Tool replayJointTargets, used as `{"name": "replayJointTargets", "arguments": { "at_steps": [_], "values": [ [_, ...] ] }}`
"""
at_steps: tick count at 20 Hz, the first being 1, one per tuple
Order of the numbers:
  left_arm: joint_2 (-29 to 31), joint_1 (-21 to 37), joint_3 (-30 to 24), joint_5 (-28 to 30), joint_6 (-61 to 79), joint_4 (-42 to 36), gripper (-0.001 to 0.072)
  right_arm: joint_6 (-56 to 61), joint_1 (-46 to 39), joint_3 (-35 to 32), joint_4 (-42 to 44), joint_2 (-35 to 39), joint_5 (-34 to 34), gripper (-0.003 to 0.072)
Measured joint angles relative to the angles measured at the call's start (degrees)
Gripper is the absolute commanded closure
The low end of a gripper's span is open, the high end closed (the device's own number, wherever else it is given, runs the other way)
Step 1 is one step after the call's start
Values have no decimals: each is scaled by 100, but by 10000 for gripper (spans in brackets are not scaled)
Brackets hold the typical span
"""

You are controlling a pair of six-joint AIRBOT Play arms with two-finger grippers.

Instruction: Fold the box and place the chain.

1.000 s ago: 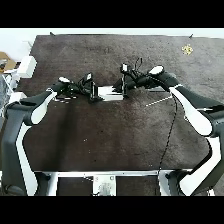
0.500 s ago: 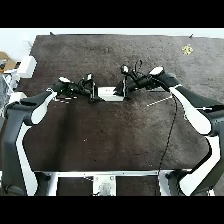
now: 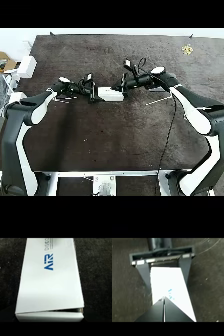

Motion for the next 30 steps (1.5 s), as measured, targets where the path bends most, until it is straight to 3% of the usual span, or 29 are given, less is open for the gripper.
{"name": "replayJointTargets", "arguments": {
  "at_steps": [6,11,14,18,22,29,30],
  "values": [
    [0,0,-2,9,9,0,352,68,17,24,-798,-256,57,686],
    [0,0,-2,11,11,0,352,129,-7,4,-975,-219,13,688],
    [0,2,-2,9,-7,-11,352,177,-44,-24,-911,177,-13,689],
    [0,2,-2,11,-7,-9,352,813,-52,-293,-348,1373,-407,689],
    [0,2,-2,9,-4,-9,352,1283,-131,-1602,-197,3101,-1687,688],
    [-7,9,-4,-66,-2,-83,355,1515,-468,-5287,-96,6323,-4037,686],
    [-7,9,-7,-87,-2,-85,536,1519,-483,-5737,-22,6697,-4341,686]
  ]
}}
